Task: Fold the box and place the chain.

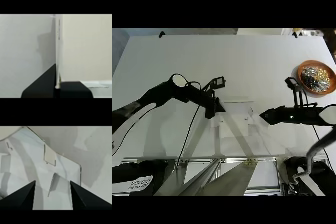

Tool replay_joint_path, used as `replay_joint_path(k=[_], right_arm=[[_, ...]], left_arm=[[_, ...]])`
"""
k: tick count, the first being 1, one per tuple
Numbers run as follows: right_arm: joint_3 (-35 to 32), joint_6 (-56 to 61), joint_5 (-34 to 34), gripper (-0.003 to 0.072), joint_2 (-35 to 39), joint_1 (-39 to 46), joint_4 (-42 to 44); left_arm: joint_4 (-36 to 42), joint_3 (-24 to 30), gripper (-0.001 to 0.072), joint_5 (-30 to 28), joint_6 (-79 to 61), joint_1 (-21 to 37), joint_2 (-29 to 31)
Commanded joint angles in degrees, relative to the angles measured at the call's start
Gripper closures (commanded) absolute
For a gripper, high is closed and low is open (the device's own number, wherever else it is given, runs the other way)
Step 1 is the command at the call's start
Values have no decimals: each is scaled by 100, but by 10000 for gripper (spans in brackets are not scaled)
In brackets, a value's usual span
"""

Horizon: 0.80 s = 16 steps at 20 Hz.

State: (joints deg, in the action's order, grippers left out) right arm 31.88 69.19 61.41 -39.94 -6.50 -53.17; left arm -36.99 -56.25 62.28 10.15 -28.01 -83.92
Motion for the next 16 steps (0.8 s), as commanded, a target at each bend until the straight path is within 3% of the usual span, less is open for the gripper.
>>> replay_joint_path(k=[1,6,8,12,16], right_arm=[[348,0,719,208,339,-4,13],[345,4,1132,210,658,-4,-328],[345,76,1121,210,658,-4,-367],[332,155,1150,211,660,-4,-361],[332,153,1147,211,660,-4,-361]], left_arm=[[-621,315,714,-306,459,-393,573],[129,1270,713,-1510,-564,-728,695],[216,1309,709,-1567,-1049,-723,588],[1316,1307,709,-1567,-2673,-734,382],[1388,1305,710,-1499,-3053,-719,149]])
